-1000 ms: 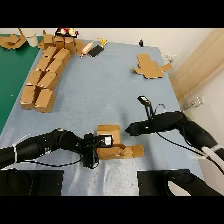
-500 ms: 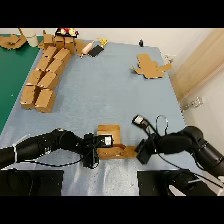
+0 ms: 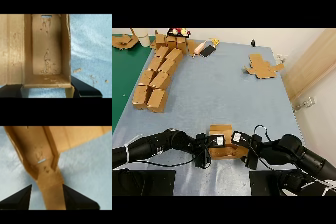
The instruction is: Fold the box.
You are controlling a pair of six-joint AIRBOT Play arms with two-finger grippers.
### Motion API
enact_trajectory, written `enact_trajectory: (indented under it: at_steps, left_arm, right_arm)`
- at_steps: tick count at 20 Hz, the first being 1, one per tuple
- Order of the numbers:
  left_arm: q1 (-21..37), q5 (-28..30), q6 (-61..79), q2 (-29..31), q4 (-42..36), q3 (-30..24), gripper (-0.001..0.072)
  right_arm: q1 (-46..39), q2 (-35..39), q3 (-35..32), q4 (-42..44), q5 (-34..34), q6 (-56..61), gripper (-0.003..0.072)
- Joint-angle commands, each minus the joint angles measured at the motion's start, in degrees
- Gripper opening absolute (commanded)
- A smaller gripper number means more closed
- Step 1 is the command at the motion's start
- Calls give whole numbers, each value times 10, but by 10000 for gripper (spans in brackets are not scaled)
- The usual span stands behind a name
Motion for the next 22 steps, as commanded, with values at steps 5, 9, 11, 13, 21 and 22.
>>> enact_trajectory:
  at_steps: [5, 9, 11, 13, 21, 22]
  left_arm:
    - [0, 0, 0, 0, 0, 0, 382]
    - [0, 0, 0, 0, 0, 0, 382]
    - [0, 0, 0, 0, 0, 0, 382]
    - [0, 0, 0, 0, 0, 0, 382]
    - [0, 0, 0, 0, 0, 0, 382]
    - [0, 0, 0, 0, 0, 0, 382]
  right_arm:
    - [7, -51, -1, 11, 84, -70, 348]
    - [18, -51, -1, 20, 83, -76, 193]
    - [30, -51, -1, 20, 84, -92, 139]
    - [45, -51, -1, 22, 84, -95, 139]
    - [59, -51, -1, 21, 93, -95, 144]
    - [59, -51, -1, 19, 86, -95, 210]
